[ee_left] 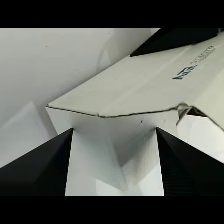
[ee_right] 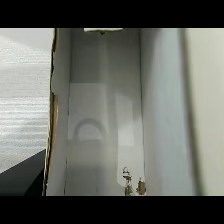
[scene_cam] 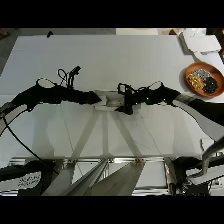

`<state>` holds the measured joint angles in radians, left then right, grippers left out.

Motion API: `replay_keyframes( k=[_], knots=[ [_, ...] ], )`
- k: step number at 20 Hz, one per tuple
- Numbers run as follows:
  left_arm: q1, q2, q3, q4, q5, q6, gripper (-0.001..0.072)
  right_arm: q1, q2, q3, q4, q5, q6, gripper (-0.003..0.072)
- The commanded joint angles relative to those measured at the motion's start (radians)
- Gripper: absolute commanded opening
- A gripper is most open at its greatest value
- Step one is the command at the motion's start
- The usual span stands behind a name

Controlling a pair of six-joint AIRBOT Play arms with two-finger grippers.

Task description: Fold the box and place the chain.

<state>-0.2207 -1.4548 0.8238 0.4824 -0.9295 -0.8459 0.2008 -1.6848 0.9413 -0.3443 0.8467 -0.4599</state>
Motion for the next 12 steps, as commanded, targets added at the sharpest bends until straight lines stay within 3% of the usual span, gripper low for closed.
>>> replay_keyframes(
  k=[1, 3, 12],
  knots=[
    [-0.014, 0.0, 0.0, 0.108, 0.07, -0.079, 0.0578, 0.0, 0.0, 0.0, 0.001, 0.002, 0.0, 0.0518],
    [-0.018, 0.0, 0.0, 0.165, 0.08, -0.101, 0.0578, 0.0, 0.0, 0.0, 0.001, 0.002, 0.0, 0.0518],
    [-0.05, 0.0, 0.036, 0.167, 0.11, -0.103, 0.0577, 0.0, 0.0, 0.0, 0.001, 0.002, 0.0, 0.0518]
  ],
)
